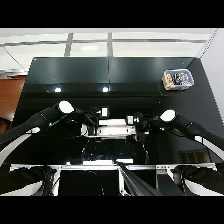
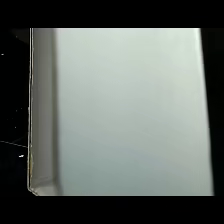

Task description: Fold the box and place the chain.

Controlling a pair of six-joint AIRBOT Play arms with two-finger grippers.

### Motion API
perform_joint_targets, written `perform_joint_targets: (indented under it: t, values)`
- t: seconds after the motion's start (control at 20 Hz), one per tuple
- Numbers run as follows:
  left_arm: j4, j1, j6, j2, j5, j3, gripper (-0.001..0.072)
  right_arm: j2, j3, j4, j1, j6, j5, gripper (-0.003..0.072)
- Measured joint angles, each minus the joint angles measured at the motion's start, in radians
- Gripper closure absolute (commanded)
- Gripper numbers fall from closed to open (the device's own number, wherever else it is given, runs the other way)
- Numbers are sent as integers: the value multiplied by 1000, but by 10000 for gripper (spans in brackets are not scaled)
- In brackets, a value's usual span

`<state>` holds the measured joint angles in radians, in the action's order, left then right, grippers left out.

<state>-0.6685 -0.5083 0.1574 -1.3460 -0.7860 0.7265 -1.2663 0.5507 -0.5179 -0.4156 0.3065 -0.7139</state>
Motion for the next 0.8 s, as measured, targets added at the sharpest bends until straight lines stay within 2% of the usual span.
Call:
perform_joint_targets:
  t: [0.65,0.7,0.75,0.8]
  values:
    - [0,0,0,0,1,0,682,-6,1,-36,-29,-47,44,-20]
    - [0,0,0,0,1,0,682,-6,1,-37,-29,-47,45,28]
    - [0,0,0,0,1,0,682,-6,1,-39,-29,-47,45,173]
    - [0,0,-1,0,2,0,682,-6,1,-41,-30,-48,43,210]
